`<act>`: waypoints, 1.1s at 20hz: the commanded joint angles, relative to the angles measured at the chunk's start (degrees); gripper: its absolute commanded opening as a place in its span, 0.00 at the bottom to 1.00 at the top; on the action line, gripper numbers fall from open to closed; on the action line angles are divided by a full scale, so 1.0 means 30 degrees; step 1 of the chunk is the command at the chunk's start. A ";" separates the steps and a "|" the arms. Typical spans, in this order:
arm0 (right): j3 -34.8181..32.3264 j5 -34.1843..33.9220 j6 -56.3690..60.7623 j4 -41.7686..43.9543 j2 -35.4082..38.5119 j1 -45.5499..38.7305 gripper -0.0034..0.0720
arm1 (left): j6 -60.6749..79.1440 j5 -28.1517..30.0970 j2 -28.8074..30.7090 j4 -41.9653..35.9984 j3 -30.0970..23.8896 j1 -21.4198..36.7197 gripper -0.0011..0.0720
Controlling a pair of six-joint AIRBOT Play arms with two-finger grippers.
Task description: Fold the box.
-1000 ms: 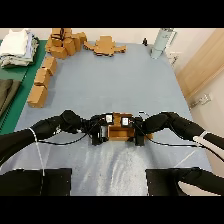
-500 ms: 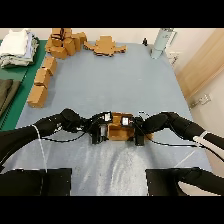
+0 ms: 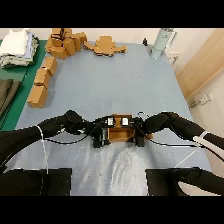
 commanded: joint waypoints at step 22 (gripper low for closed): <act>0.0000 0.0058 0.0058 0.0007 0.0000 0.0000 0.72 | -0.2317 0.1158 -0.0219 0.1035 0.0197 -0.0809 0.84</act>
